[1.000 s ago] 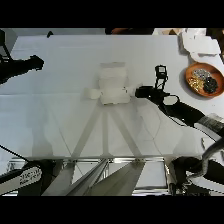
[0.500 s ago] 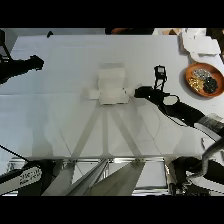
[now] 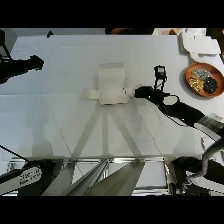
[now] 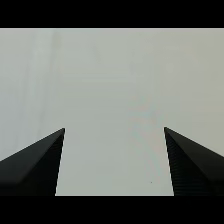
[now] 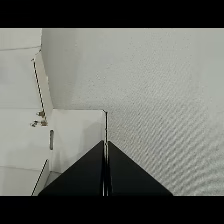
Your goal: Fold the box and place the chain.
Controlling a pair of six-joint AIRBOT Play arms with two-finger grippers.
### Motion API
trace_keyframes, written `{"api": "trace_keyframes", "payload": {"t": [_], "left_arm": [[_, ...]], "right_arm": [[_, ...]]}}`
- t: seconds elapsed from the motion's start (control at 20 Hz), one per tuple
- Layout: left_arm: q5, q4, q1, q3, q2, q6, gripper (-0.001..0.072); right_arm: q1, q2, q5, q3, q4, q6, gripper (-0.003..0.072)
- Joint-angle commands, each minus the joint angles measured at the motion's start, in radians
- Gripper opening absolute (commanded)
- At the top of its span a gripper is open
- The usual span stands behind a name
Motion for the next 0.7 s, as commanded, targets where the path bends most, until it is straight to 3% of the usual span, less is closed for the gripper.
{"api": "trace_keyframes", "payload": {"t": [0.0, 0.05, 0.1, 0.15, 0.2, 0.35, 0.45, 0.65], "left_arm": [[-0.031, 0.0, 0.001, 0.0, 0.0, 0.0, 0.0702], [-0.048, 0.0, 0.0, 0.0, 0.0, 0.0, 0.0697], [-0.063, 0.0, -0.002, 0.0, 0.0, 0.0, 0.0613], [-0.084, 0.006, -0.005, 0.0, 0.0, 0.001, 0.045], [-0.109, 0.006, -0.008, 0.0, 0.0, 0.005, 0.0386], [-0.143, 0.008, -0.033, 0.0, 0.0, 0.101, 0.0395], [-0.147, 0.007, -0.071, 0.003, -0.005, 0.186, 0.0321], [-0.319, -0.024, -0.131, 0.141, -0.101, 0.248, 0.036]], "right_arm": [[0.001, -0.001, 0.0, 0.0, 0.0, 0.0, 0.0012], [0.001, -0.001, 0.0, 0.0, 0.0, 0.0, 0.0012], [0.001, -0.001, 0.0, 0.0, 0.0, 0.0, 0.0012], [0.001, -0.001, 0.0, 0.0, 0.0, 0.0, 0.0012], [0.001, -0.001, 0.0, 0.0, 0.0, 0.0, 0.0012], [0.001, -0.001, 0.0, 0.0, 0.0, 0.0, 0.0012], [0.001, -0.001, 0.0, 0.0, 0.0, 0.0, 0.0012], [0.001, -0.001, 0.0, 0.0, 0.0, 0.0, 0.0012]]}}
